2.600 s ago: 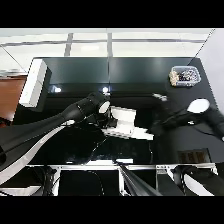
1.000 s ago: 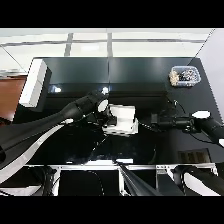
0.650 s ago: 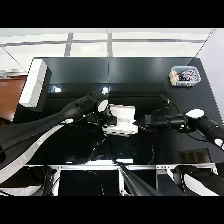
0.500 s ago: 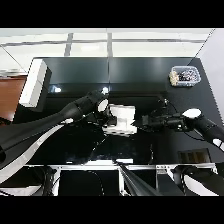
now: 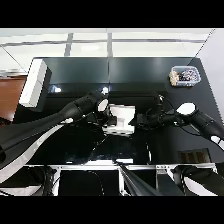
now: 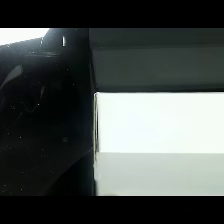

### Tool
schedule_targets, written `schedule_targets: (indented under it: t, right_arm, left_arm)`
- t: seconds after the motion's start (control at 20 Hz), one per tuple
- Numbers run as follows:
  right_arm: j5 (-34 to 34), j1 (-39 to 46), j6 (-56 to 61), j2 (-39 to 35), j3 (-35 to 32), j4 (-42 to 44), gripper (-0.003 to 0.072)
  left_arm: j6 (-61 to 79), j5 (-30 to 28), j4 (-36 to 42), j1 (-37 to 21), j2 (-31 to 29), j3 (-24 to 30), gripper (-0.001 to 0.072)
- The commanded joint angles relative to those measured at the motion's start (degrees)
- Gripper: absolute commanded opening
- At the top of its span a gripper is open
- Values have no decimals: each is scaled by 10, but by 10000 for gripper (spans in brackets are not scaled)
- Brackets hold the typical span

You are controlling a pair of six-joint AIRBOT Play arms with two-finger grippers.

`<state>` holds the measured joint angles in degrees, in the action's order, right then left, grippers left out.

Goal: Fold the box and place the chain.

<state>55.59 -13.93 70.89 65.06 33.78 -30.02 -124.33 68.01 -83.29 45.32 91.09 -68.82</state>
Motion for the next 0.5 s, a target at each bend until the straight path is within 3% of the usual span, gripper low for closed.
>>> schedule_targets:
  t: [0.0,0.05,0.45]
  right_arm:
    - [-8,-23,64,0,23,-61,393]
    - [-11,-31,73,0,28,-73,358]
    - [-24,-65,148,0,32,-146,359]
  left_arm:
    - [0,0,0,0,0,-1,28]
    - [0,0,0,0,0,-1,27]
    - [0,0,0,0,0,-1,28]
